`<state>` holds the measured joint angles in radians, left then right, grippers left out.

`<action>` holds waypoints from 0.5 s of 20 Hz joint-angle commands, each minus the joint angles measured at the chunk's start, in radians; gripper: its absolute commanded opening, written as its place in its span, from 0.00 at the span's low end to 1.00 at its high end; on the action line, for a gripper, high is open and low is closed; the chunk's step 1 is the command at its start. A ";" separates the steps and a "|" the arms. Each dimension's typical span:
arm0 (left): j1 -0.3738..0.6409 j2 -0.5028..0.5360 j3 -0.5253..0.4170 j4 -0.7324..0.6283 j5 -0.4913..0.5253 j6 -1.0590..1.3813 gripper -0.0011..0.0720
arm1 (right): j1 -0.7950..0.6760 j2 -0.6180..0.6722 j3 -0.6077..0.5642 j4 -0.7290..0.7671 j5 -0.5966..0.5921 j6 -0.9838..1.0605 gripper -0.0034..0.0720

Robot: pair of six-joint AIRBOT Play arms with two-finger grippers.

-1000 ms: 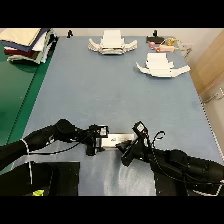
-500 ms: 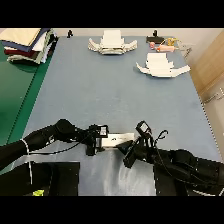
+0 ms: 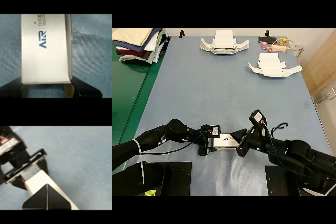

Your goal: Fold the box.

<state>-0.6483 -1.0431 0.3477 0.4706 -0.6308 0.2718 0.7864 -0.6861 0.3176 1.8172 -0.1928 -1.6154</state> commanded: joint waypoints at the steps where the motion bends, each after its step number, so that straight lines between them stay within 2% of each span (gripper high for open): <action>1: 0.000 0.000 0.000 0.000 0.001 0.001 0.28 | -0.176 -0.063 0.137 -0.190 -0.361 0.027 0.05; 2: 0.000 0.000 0.000 -0.001 0.001 0.000 0.28 | -0.223 -0.089 0.181 -0.231 -0.443 0.061 0.05; 4: 0.002 0.000 0.011 -0.001 0.000 -0.054 0.28 | -0.297 -0.131 0.245 -0.279 -0.534 0.131 0.06; 8: 0.021 0.060 0.053 0.063 -0.005 -0.203 0.28 | -0.384 -0.150 0.270 -0.327 -0.512 0.256 0.08; 10: 0.090 0.107 0.072 0.154 -0.006 -0.334 0.28 | -0.409 -0.150 0.270 -0.338 -0.511 0.299 0.08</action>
<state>-0.6109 -0.9844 0.3962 0.5278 -0.6392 0.0925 0.4313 -0.8249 0.5686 1.5269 -0.6724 -1.4071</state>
